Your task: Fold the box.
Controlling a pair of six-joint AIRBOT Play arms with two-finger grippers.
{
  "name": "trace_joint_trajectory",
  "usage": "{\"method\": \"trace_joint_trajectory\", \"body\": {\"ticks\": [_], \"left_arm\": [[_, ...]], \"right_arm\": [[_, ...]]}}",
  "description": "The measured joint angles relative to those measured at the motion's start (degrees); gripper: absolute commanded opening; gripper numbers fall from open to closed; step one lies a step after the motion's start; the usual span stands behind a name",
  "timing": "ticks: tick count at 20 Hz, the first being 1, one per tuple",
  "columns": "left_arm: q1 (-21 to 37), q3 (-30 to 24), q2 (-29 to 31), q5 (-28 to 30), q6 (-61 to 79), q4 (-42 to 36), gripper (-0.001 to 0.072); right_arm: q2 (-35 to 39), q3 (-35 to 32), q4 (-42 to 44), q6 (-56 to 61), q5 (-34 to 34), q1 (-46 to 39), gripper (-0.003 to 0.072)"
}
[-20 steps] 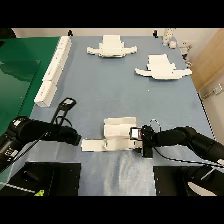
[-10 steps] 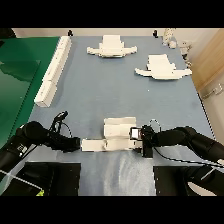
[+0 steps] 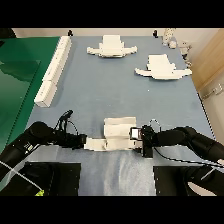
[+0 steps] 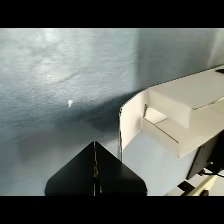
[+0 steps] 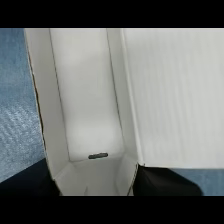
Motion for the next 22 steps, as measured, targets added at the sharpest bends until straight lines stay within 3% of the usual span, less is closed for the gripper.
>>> {"method": "trace_joint_trajectory", "body": {"ticks": [6, 7, 8, 9, 10, 20, 21, 22], "left_arm": [[-3.0, 0.0, -0.2, 2.3, 2.4, -4.9, 0.0019], [-3.7, 0.0, -0.3, 2.4, 2.8, -5.6, 0.0108], [-4.2, 0.0, -0.3, 2.6, 3.0, -6.3, 0.036], [-4.6, 0.0, -0.3, 2.8, 3.2, -7.0, 0.0323], [-4.9, 0.0, -0.3, 3.0, 3.3, -7.8, 0.0231], [-5.6, 3.1, -0.2, 1.3, 3.4, -10.4, 0.0229], [-5.6, 3.1, -0.2, 1.3, 3.3, -10.5, 0.0289], [-5.6, 3.2, -0.3, 1.1, 3.3, -10.6, 0.0498]], "right_arm": [[0.0, 0.0, 0.0, 0.0, 0.0, 0.0, 0.0546], [0.0, 0.0, 0.0, 0.0, 0.0, 0.0, 0.0546], [0.0, 0.0, 0.0, 0.0, 0.0, 0.0, 0.0546], [0.0, 0.0, 0.0, 0.0, 0.0, 0.0, 0.0546], [0.0, 0.0, 0.0, 0.0, 0.0, 0.0, 0.0546], [0.0, 0.0, 0.0, 0.0, 0.0, 0.0, 0.0546], [0.0, 0.0, 0.0, 0.0, 0.0, 0.0, 0.0546], [0.0, 0.0, 0.0, 0.0, 0.0, 0.0, 0.0546]]}}
